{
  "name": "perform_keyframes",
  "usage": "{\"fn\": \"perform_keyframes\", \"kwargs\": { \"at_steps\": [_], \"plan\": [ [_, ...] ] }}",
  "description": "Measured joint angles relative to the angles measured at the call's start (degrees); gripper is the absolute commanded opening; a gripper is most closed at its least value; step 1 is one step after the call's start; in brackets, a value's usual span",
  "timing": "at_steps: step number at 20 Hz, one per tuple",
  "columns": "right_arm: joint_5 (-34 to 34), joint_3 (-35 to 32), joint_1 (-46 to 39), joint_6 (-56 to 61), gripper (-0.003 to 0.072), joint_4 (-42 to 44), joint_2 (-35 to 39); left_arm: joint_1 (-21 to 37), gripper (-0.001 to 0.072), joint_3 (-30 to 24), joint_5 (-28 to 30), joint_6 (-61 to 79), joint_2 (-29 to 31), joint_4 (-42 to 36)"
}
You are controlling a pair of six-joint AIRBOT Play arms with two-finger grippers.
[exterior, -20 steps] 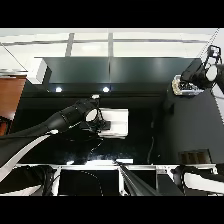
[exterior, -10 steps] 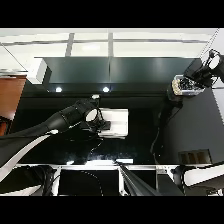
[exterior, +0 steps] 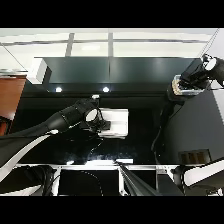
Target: Fold the box and place the chain.
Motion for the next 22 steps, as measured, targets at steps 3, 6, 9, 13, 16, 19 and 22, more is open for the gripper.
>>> {"fn": "perform_keyframes", "kwargs": {
  "at_steps": [3,6,9,13,16,19,22],
  "plan": [
    [3.58,3.45,-0.02,-2.45,0.0008,0.13,0.35,0.0,0.0028,0.0,-0.02,0.0,0.02,0.0],
    [7.08,6.95,-0.02,-6.16,0.0006,0.33,3.56,0.0,0.0028,0.0,0.0,-0.02,0.02,-0.02],
    [8.98,8.52,-0.02,-9.75,0.0005,1.2,10.23,0.0,0.0028,0.0,0.02,-0.02,0.02,-0.07],
    [11.17,9.18,0.42,-15.02,0.0003,4.85,19.54,0.0,0.0028,0.0,0.28,-0.02,0.0,-0.17],
    [13.68,9.33,1.9,-17.9,0.0003,6.82,25.51,0.0,0.0028,0.0,0.46,-0.02,0.0,-0.2],
    [17.18,9.38,3.8,-20.68,0.0003,10.08,30.49,0.0,0.0028,0.0,0.37,-0.02,0.02,-0.22],
    [19.58,9.42,5.31,-23.21,0.0003,15.96,35.06,0.0,0.0028,0.0,0.11,-0.02,0.02,-0.22]
  ]
}}
